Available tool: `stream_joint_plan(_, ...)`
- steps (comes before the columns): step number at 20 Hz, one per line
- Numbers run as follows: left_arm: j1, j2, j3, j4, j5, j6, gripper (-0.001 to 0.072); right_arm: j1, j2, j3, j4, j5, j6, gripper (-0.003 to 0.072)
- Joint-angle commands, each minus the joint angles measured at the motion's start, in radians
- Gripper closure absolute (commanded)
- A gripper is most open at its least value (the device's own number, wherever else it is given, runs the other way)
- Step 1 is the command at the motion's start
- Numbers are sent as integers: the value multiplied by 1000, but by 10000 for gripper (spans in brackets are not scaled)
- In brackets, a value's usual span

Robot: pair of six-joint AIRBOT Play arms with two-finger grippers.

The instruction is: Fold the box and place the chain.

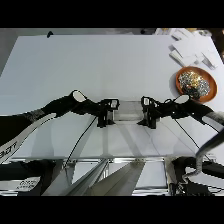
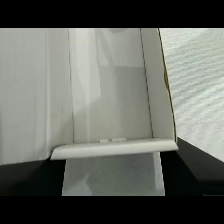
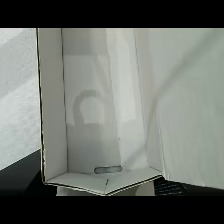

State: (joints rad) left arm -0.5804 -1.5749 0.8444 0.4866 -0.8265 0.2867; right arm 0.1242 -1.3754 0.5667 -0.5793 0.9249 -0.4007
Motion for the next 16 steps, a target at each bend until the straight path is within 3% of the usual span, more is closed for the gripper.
stream_joint_plan(1, -1, 0, -1, 0, 0, 1, 570, 0, 0, 0, 4, 7, 0, 410)
stream_joint_plan(4, -1, 0, -1, 0, 0, 1, 570, 0, 1, 0, 3, 34, 5, 400)
stream_joint_plan(5, -1, 0, -1, 0, 0, 1, 570, 0, 4, 0, 3, 24, -3, 312)
stream_joint_plan(6, -1, 0, -1, 0, 0, 1, 570, -3, 14, 0, -1, 15, 6, 154)
stream_joint_plan(8, -1, 0, -1, 0, 0, 1, 570, -15, 49, 0, 0, 5, 39, 41)
stream_joint_plan(9, -1, 0, -1, 0, 0, 1, 570, -26, 71, 0, -6, 7, 65, 16)
stream_joint_plan(16, -1, 0, -1, 0, 0, 1, 570, -136, 285, 0, -183, 85, 285, 33)
